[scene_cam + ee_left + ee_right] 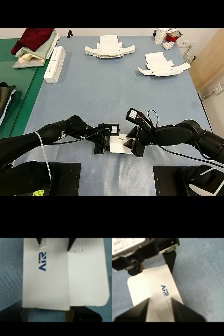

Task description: Fold the box.

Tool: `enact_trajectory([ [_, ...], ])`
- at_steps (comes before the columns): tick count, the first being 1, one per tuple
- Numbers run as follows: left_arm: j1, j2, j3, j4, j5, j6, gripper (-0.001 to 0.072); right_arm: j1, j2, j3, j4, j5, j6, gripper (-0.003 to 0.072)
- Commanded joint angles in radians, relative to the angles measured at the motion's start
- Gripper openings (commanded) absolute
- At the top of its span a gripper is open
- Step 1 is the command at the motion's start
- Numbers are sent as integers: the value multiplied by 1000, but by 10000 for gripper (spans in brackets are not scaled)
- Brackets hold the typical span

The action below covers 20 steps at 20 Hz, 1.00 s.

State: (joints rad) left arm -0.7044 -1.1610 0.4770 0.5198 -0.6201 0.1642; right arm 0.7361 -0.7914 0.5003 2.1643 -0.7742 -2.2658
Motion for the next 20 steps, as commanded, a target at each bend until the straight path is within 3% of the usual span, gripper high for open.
enact_trajectory([
  [1,0,0,0,0,0,0,397,2,1,29,-21,-23,-85,535],
  [8,0,0,0,0,0,0,397,54,1,33,-116,-16,-141,536],
  [16,0,0,0,0,0,0,397,321,-2,30,-644,97,284,534],
  [20,0,0,0,0,0,0,397,324,-33,30,-695,105,297,530],
])
